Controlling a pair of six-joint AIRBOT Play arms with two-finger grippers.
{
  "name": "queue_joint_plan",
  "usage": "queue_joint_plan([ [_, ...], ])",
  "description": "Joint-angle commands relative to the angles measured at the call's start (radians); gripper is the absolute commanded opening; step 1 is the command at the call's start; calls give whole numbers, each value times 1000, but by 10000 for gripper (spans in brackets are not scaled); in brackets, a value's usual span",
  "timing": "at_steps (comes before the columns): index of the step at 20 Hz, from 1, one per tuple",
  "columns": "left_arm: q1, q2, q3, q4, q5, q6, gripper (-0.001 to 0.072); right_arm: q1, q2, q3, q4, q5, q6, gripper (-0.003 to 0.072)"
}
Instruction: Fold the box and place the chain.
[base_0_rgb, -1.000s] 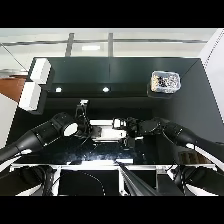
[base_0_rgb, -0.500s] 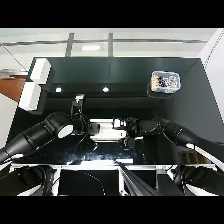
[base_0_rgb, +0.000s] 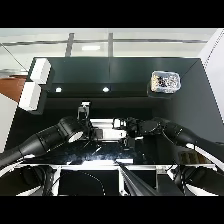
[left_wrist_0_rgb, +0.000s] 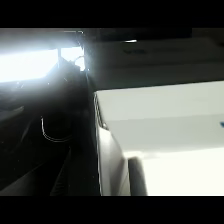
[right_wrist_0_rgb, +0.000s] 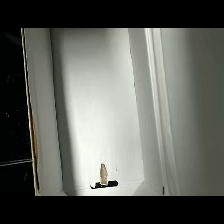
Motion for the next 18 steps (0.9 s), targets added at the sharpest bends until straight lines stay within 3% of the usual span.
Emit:
queue_joint_plan([
  [1, 0, -11, 1, 20, 18, -31, 399, 0, 0, -1, 0, 0, 0, 526],
  [4, 10, -24, 6, 55, 71, -31, 383, 0, 0, 0, 0, 0, 0, 526],
  [9, 7, -106, 77, 45, 0, -2, 359, 0, 0, 0, 0, 0, 0, 526],
  [18, 40, -108, 80, 11, -15, 7, 343, 0, 0, -1, 0, 0, 0, 527],
])
